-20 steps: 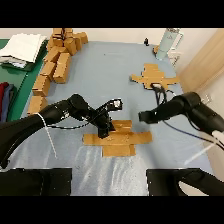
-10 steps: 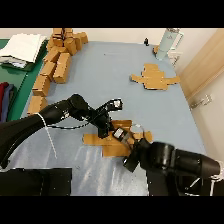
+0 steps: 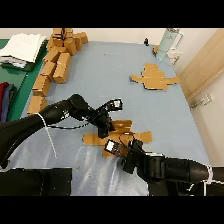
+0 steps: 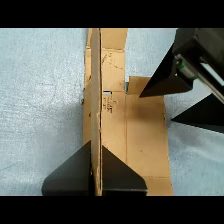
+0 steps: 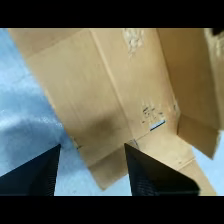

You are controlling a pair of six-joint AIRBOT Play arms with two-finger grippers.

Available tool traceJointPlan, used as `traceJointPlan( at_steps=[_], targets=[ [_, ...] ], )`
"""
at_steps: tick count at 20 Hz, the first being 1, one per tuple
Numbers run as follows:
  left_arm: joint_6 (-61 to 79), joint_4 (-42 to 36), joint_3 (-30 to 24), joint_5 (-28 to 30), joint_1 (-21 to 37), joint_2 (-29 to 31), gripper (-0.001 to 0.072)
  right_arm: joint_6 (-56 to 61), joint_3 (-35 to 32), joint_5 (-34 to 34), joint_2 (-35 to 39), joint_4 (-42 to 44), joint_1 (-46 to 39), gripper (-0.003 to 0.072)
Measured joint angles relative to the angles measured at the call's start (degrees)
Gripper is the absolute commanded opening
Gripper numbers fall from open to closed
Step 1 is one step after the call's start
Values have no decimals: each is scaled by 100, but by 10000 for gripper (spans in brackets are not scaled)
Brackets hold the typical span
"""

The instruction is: Fold the box.

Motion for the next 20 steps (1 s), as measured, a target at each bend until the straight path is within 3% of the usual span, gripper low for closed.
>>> traceJointPlan(
  at_steps=[17, 19, 20],
  targets=[
    [0, -2, 0, 2, 0, 0, 14, 365, 249, -144, 568, -839, 9, 586],
    [0, -2, 0, 2, 0, 0, 14, 389, 254, -140, 586, -894, 0, 689],
    [-2, -2, 0, 2, 0, 0, 14, 402, 251, -140, 590, -918, 0, 689]
  ],
)
